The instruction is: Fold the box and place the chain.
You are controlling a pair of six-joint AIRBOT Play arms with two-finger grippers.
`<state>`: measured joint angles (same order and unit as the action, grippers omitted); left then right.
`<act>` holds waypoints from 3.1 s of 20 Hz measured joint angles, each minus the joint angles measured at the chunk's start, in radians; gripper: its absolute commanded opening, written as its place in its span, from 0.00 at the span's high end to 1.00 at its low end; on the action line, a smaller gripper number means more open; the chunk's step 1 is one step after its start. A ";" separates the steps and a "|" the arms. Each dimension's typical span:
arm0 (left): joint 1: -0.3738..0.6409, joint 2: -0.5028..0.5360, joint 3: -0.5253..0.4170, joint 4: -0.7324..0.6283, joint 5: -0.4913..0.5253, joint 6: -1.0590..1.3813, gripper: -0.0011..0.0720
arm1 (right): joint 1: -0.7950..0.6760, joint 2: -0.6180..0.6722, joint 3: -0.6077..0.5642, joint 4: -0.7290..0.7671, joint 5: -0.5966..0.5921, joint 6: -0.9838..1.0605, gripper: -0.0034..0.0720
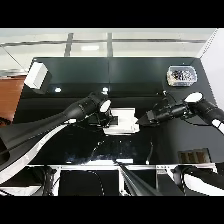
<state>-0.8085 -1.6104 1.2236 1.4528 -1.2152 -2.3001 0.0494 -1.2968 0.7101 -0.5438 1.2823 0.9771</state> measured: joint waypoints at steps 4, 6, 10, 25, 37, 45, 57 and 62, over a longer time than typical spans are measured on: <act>0.000 0.000 0.000 0.000 0.000 0.000 0.95 | 0.072 0.000 0.011 -0.008 -0.034 0.031 0.33; 0.000 0.000 0.000 0.000 0.000 0.000 0.95 | 0.099 0.000 0.017 -0.015 -0.050 0.045 0.38; 0.000 0.000 0.000 0.000 0.000 0.000 0.95 | 0.154 0.000 0.044 -0.078 -0.087 0.102 0.51; 0.001 0.000 0.000 -0.004 0.000 -0.001 0.95 | 0.470 -0.077 0.219 -0.595 -0.202 0.693 0.56; 0.000 0.000 0.000 -0.014 0.008 -0.005 0.95 | 0.591 -0.176 0.355 -0.863 -0.056 1.130 0.93; 0.001 0.000 0.000 0.001 -0.003 0.004 0.95 | 0.604 -0.180 0.358 -0.863 -0.057 1.178 0.67; 0.001 0.000 0.000 -0.003 -0.001 0.000 0.95 | 0.604 -0.195 0.359 -0.825 -0.086 1.180 0.72; 0.001 0.000 0.000 -0.004 0.000 -0.003 0.95 | 0.604 -0.207 0.359 -0.823 -0.076 1.170 0.94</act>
<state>-0.8074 -1.6104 1.2236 1.4490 -1.2156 -2.3032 0.6537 -1.5036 1.0695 -1.3670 1.2064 2.1468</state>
